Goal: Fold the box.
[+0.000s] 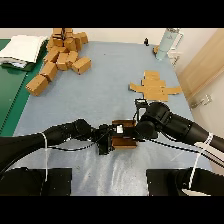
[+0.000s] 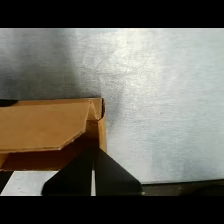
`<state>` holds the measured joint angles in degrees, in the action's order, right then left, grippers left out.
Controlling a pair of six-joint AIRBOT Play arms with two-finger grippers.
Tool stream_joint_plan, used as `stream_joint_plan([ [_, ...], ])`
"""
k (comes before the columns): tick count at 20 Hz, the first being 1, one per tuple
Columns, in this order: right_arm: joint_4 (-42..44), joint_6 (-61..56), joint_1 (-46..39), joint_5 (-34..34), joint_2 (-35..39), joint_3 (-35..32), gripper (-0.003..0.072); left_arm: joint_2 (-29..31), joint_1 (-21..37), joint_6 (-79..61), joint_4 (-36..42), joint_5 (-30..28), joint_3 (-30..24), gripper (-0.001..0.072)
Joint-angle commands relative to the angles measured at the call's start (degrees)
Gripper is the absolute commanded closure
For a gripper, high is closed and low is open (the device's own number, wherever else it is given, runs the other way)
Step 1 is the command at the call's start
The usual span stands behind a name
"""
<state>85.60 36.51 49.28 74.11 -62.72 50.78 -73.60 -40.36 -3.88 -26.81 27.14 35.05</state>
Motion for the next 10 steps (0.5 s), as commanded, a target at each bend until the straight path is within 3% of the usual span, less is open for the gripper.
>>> stream_joint_plan([
  [1,0.2,0.5,0.0,-0.5,0.0,0.0,0.0432,0.0,0.0,0.0,0.0,0.0,0.0,0.0285],
  [10,-1.3,0.4,0.0,-0.5,-0.4,-0.2,0.0431,0.0,0.0,0.0,0.0,0.0,0.0,0.0285],
])
